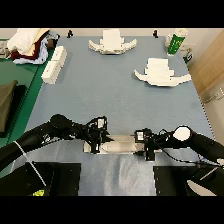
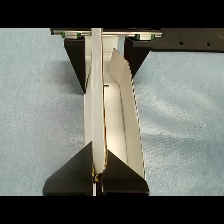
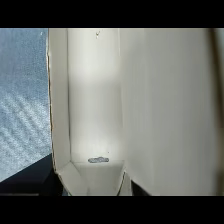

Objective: Fold the box.

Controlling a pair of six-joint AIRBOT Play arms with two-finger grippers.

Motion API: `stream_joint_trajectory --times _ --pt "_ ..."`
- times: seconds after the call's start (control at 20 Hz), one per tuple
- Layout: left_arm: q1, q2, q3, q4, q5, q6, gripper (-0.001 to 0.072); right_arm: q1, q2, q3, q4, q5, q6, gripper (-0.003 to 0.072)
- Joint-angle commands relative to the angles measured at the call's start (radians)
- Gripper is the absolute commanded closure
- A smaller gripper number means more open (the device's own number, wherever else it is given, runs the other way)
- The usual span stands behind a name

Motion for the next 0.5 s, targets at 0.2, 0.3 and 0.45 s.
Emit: stream_joint_trajectory --times 0.2,0.3,0.45 --pt "0.0 0.0 0.001 0.0 0.001 0.0 0.0695 0.005 -0.005 -0.001 -0.032 -0.001 0.007 0.0188" --pt "0.0 0.0 0.001 0.0 0.002 0.0 0.0695 0.005 -0.003 -0.001 -0.034 -0.002 0.007 0.0188" --pt "0.0 0.0 0.001 0.0 0.002 0.0 0.0695 0.005 -0.003 -0.001 -0.034 -0.001 0.007 0.0188"
